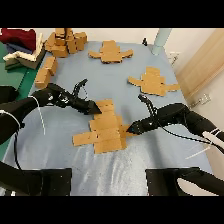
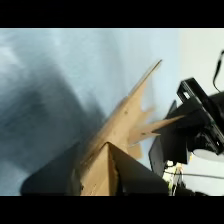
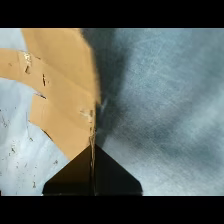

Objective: Fold the box.

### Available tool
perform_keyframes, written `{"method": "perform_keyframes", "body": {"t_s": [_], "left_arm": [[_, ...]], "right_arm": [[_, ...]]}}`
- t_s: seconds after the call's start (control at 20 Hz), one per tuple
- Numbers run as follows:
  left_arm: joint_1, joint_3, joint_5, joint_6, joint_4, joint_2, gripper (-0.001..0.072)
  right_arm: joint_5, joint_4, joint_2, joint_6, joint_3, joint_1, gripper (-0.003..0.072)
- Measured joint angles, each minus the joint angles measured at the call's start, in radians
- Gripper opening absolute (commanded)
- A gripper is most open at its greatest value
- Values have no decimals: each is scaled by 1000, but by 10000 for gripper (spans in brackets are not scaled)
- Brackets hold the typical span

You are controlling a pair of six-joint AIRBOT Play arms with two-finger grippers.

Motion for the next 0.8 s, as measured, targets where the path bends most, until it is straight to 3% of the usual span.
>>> {"method": "perform_keyframes", "body": {"t_s": [0.45, 0.5, 0.55, 0.65, 0.7, 0.8], "left_arm": [[-12, 48, -174, 92, -4, -33, 220], [-12, 48, -179, 94, -1, -34, 60], [-12, 48, -191, 97, 8, -34, 14], [-12, 49, -199, 99, 16, -35, 14], [-12, 50, -202, 102, 19, -35, 13], [-12, 50, -209, 111, 32, -35, 12]], "right_arm": [[19, 1, 2, 4, -2, 1, 2], [22, 0, 2, 8, -2, 1, 2], [22, 0, 2, 9, -2, 1, 2], [22, -3, 2, 10, -2, 1, 3], [25, -2, 2, 10, -2, 1, 53], [35, 0, 2, 13, -2, 1, 436]]}}
